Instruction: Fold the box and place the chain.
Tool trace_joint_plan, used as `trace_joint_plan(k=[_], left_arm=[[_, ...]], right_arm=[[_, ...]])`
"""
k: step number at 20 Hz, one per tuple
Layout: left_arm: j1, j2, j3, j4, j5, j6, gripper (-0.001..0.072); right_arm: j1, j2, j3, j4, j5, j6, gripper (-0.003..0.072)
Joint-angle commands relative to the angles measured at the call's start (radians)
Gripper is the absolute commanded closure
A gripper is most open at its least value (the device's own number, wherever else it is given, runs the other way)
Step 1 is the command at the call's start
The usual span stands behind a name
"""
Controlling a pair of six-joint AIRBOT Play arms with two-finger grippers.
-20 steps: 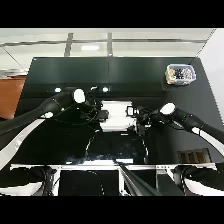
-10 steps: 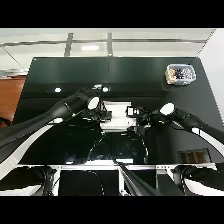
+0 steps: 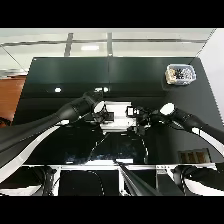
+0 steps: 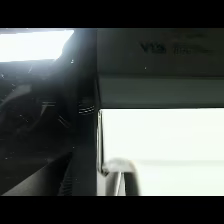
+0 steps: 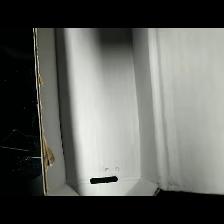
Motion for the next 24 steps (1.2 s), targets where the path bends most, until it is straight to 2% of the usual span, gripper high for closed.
trace_joint_plan(k=[1,3,4,5,9,10,11,12,13,15,16,17,18,20,23,24], left_arm=[[-0.001,-0.016,0.001,-0.031,0.008,-0.008,0.0358],[0.0,-0.016,0.001,-0.031,0.012,-0.008,0.0359],[0.0,-0.016,0.001,-0.031,0.014,-0.008,0.0495],[-0.001,-0.016,0.001,-0.031,0.024,-0.008,0.0683],[-0.001,-0.016,0.001,-0.038,0.04,-0.008,0.0681],[-0.001,-0.016,0.001,-0.039,0.039,-0.007,0.0668],[-0.001,-0.016,0.002,-0.039,0.037,-0.007,0.0488],[-0.001,-0.016,0.006,-0.039,0.034,-0.007,0.0272],[0.0,-0.016,0.011,-0.039,0.033,-0.006,0.0181],[0.0,-0.016,0.024,-0.035,0.032,0.0,0.0182],[0.0,-0.016,0.028,-0.028,0.031,-0.001,0.0215],[0.002,-0.016,0.03,-0.025,0.03,-0.001,0.0306],[0.002,-0.016,0.03,-0.019,0.026,-0.001,0.05],[0.002,-0.016,0.03,-0.018,0.025,0.0,0.0682],[0.002,-0.016,0.03,-0.019,0.024,0.01,0.0681],[0.002,-0.016,0.03,-0.02,0.022,0.01,0.0681]], right_arm=[[0.0,-0.001,0.0,0.0,0.0,0.0,0.0547],[0.0,-0.001,0.0,0.0,0.0,0.0,0.0547],[0.0,-0.001,0.0,0.0,0.0,0.0,0.0547],[0.0,-0.001,0.0,0.0,0.0,0.0,0.0547],[0.0,-0.001,0.0,0.0,0.0,0.0,0.0547],[0.0,-0.001,0.0,0.0,0.0,0.0,0.0547],[0.0,-0.001,0.0,0.0,0.0,0.0,0.0547],[0.0,-0.001,0.0,0.0,0.0,0.0,0.0547],[0.0,-0.001,0.0,0.0,0.0,0.0,0.0546],[0.0,-0.001,0.0,0.0,0.0,0.0,0.0547],[0.0,-0.001,0.0,0.0,0.0,0.0,0.0547],[0.0,-0.001,0.0,0.0,0.0,0.0,0.0547],[0.0,-0.001,0.0,0.0,0.0,0.0,0.0547],[0.0,-0.001,0.0,0.0,0.0,0.0,0.0547],[0.0,-0.001,0.0,0.0,0.0,0.0,0.0543],[0.0,-0.001,0.0,0.004,-0.002,0.001,0.0351]])
